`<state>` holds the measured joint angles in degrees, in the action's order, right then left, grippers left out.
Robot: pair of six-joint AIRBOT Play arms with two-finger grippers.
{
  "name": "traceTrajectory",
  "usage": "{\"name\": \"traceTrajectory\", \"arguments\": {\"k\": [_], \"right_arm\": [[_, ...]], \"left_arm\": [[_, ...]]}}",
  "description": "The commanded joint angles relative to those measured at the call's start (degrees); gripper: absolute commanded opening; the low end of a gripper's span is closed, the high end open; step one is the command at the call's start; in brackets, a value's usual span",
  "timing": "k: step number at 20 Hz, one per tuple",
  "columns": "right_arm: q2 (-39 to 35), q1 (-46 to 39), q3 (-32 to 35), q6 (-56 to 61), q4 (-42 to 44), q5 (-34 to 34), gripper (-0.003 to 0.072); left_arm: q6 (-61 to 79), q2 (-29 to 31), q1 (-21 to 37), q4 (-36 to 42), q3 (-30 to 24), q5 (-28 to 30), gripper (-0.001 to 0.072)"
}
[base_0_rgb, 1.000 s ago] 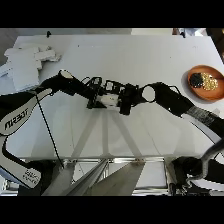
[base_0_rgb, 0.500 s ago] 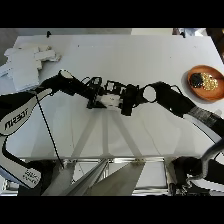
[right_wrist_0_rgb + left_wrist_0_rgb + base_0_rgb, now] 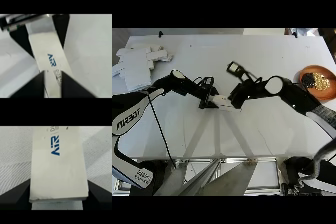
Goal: Fold the box and place the chain.
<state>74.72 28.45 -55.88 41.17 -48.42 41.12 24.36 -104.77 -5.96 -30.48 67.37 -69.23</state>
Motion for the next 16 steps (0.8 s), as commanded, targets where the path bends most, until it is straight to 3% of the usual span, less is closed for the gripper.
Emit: {"name": "traceTrajectory", "arguments": {"k": [1, 8, 16], "right_arm": [[0.0, -2.4, 0.0, 1.1, 11.6, 0.4, 0.0008], [8.6, 0.3, 0.0, 2.2, 20.9, 0.2, 0.0008], [13.7, 1.8, 0.0, 2.5, 19.7, 1.4, 0.0007]], "left_arm": [[0.0, 0.0, 0.0, 0.0, 0.0, 0.0, 0.0505], [0.0, 0.0, 0.0, 0.0, 0.0, 0.0, 0.0505], [0.0, 0.0, 0.0, 0.0, 0.0, 0.0, 0.0505]]}}
